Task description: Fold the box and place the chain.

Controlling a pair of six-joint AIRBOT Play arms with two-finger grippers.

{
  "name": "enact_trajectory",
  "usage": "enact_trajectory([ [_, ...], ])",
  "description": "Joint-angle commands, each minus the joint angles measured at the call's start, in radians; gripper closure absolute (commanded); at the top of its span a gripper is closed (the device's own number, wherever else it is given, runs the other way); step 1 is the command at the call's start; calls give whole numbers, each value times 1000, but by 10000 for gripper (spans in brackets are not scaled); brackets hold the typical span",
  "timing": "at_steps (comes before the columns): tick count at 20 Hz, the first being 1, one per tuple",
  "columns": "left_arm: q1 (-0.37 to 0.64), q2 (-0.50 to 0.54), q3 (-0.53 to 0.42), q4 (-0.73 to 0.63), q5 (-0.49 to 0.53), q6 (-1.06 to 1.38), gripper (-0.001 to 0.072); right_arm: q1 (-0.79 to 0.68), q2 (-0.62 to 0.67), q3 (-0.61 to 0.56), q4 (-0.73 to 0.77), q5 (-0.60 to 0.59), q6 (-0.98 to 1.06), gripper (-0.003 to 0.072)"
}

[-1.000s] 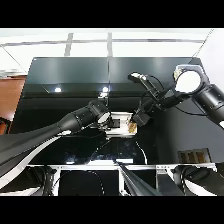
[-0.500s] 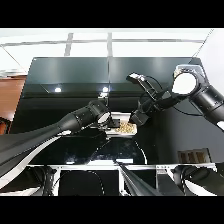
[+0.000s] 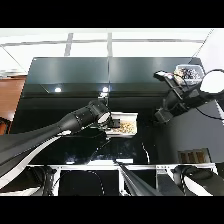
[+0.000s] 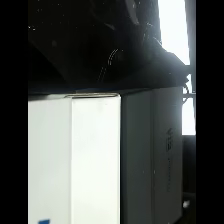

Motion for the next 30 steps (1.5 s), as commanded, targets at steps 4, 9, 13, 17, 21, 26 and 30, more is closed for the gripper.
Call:
enact_trajectory([
  [4, 0, 5, 1, 3, -9, 20, 678, -83, 44, -86, 68, -150, 8, 328],
  [9, -4, 82, 1, 45, -24, 23, 263, -83, 44, -87, 75, -166, -10, 328],
  [13, 1, 264, -37, 246, -159, 82, 263, -83, 44, -87, 75, -179, -18, 328],
  [17, 186, 494, -216, 267, -206, 150, 202, -83, 44, -87, 75, -218, -22, 328],
  [21, 431, 671, -451, -212, 144, 556, 202, -83, 44, -87, 76, -228, -26, 328],
  [26, 391, 641, -575, -723, 208, 1915, -2, -83, 44, -87, 78, -228, -25, 328],
  [30, 318, 570, -584, -726, 251, 2320, -2, -83, 44, -88, 79, -217, -11, 328],
])
